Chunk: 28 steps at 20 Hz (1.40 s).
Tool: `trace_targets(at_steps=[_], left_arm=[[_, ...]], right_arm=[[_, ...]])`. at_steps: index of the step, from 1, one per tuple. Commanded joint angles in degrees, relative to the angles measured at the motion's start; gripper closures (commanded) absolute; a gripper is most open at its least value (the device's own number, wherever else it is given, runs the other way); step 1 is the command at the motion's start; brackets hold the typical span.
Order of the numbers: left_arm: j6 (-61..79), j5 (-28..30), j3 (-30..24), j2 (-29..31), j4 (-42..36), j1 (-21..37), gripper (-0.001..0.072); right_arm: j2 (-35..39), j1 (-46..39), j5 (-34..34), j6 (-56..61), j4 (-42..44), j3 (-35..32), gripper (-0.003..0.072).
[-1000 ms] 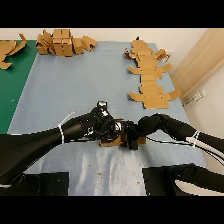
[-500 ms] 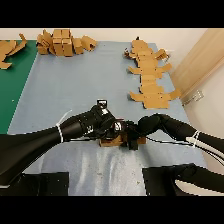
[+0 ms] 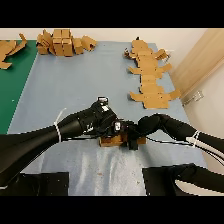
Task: Fold the box.
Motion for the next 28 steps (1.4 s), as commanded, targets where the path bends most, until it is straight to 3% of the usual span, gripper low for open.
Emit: trace_targets(at_steps=[1, 2, 4, 17, 28], left_arm=[[0.02, -0.83, 0.11, 0.68, 0.00, 0.00, 0.0367], [0.00, -0.85, 0.11, 0.70, 0.00, 0.00, 0.0368], [0.04, -0.79, 0.11, 0.68, 0.02, 0.00, 0.0698], [0.02, -2.60, 0.11, 0.68, 0.00, 0.00, 0.0695], [0.85, -0.55, 0.11, 0.68, -1.40, 0.00, 0.0690]], right_arm=[[0.04, 0.04, 0.00, 0.00, 0.02, 0.04, 0.0153], [0.04, 0.04, 0.00, 0.00, 0.02, 0.04, 0.0153], [0.04, 0.04, 0.00, 0.00, 0.02, 0.04, 0.0153], [0.04, 0.04, 0.00, 0.00, 0.02, 0.04, 0.0153], [0.04, 0.04, 0.00, 0.00, 0.02, 0.04, 0.0153]])
